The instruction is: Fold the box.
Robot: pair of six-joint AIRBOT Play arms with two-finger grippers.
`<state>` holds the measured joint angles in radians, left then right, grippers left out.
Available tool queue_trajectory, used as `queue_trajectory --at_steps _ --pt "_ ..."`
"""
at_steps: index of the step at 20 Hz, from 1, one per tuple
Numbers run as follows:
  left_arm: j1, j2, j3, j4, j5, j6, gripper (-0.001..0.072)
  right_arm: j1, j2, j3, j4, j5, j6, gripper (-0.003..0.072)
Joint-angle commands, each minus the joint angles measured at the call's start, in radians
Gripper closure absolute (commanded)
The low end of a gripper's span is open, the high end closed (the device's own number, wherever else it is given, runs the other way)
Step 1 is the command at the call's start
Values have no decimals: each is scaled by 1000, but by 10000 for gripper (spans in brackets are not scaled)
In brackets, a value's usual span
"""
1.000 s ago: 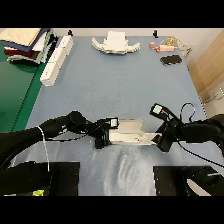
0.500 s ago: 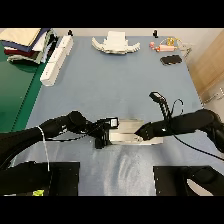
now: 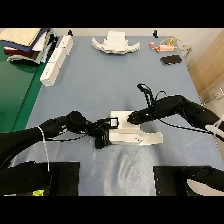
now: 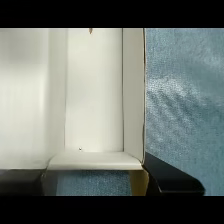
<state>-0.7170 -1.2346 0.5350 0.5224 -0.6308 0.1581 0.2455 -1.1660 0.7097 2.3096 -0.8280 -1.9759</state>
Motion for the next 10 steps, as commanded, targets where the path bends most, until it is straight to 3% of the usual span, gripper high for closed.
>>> queue_trajectory --at_steps 1,10 --pt "0 0 0 0 0 2 296 0 -90 11 6 -11 -54 685" --pt "0 0 0 0 0 2 296 0 -92 11 6 -10 -76 685"
